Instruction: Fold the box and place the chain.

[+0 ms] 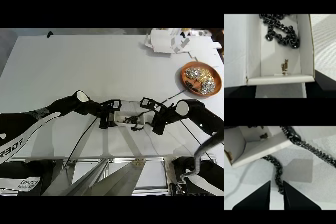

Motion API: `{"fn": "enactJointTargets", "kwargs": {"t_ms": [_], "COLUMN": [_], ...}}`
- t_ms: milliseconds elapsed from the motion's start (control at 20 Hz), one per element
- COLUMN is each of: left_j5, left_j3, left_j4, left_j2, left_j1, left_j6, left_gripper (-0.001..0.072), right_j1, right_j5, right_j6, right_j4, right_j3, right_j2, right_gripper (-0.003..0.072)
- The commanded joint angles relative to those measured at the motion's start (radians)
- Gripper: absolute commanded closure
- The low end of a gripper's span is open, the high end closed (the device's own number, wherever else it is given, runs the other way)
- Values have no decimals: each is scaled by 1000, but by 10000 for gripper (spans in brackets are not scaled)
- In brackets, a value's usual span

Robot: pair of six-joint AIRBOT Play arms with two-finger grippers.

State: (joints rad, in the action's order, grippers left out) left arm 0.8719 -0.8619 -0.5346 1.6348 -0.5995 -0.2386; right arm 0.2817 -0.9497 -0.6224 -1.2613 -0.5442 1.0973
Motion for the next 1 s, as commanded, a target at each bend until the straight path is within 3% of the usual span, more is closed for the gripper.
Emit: {"fn": "enactJointTargets", "kwargs": {"t_ms": [0, 100, 150, 400, 650, 800, 950], "left_j5": [0, 0, 0, 0, 0, 0, 0], "left_j3": [-1, -1, -1, -1, -1, -1, -1], "left_j4": [0, 0, 0, 0, 0, 0, -1], "left_j2": [0, 0, 0, 0, 0, 0, 0], "left_j1": [-1, -1, -1, -1, -1, -1, -2], "left_j6": [0, 0, 0, 0, 0, 0, 0], "left_gripper": [498, 498, 498, 498, 498, 498, 498], "right_j1": [0, 0, 0, 0, 0, 0, 0], "right_j5": [30, 53, 58, 58, 48, 41, 25], "right_j6": [3, 3, 2, -2, -19, -61, -57], "right_j4": [1, -2, -14, -55, -155, -114, 50], "right_j3": [23, 45, 49, 51, 51, 50, 35], "right_j2": [3, 3, 3, -17, -214, -329, -416], "right_gripper": [529, 532, 581, 665, 667, 666, 666]}}
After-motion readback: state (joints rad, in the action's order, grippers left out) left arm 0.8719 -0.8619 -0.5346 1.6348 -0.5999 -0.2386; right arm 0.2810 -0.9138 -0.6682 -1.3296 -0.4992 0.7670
